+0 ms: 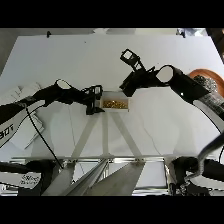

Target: Fold the box and place the chain.

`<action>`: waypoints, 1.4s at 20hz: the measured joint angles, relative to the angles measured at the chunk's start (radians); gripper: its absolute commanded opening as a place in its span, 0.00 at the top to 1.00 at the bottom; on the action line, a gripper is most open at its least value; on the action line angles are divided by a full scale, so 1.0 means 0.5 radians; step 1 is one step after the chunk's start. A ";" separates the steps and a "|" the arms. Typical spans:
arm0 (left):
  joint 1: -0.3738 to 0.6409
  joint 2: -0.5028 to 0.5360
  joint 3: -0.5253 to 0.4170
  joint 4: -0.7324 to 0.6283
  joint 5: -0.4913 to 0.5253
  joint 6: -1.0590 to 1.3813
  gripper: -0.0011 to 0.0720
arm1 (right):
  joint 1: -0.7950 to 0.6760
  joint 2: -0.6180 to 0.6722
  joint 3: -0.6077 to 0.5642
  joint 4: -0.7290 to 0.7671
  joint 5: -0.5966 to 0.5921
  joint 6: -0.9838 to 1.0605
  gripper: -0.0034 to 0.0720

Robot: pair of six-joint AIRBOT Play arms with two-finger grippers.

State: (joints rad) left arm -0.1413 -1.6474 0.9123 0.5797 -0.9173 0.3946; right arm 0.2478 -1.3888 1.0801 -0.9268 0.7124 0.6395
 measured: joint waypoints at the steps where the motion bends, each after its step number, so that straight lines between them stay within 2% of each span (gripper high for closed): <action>1: 0.000 0.000 0.000 0.002 0.001 -0.005 0.96 | 0.000 -0.003 0.000 0.005 0.041 -0.022 0.56; 2: 0.000 0.000 0.000 0.008 0.002 -0.011 0.96 | 0.000 -0.005 0.000 0.010 0.084 -0.051 0.54; 3: 0.000 0.000 0.000 0.011 0.004 -0.015 0.96 | 0.000 -0.007 0.000 0.011 0.119 -0.094 0.45; 4: 0.000 0.000 0.000 0.016 0.005 -0.021 0.96 | 0.000 -0.008 0.000 0.010 0.144 -0.148 0.45; 10: -0.002 0.008 -0.001 0.043 0.015 -0.042 0.96 | -0.001 -0.010 0.000 0.015 0.178 -0.384 0.44; 17: -0.002 0.027 -0.003 0.056 0.014 -0.044 0.96 | -0.001 -0.010 0.000 0.101 0.352 -0.439 0.44; 28: -0.001 0.030 -0.004 0.045 0.011 -0.043 0.96 | 0.000 -0.029 0.001 0.145 0.439 -0.690 0.44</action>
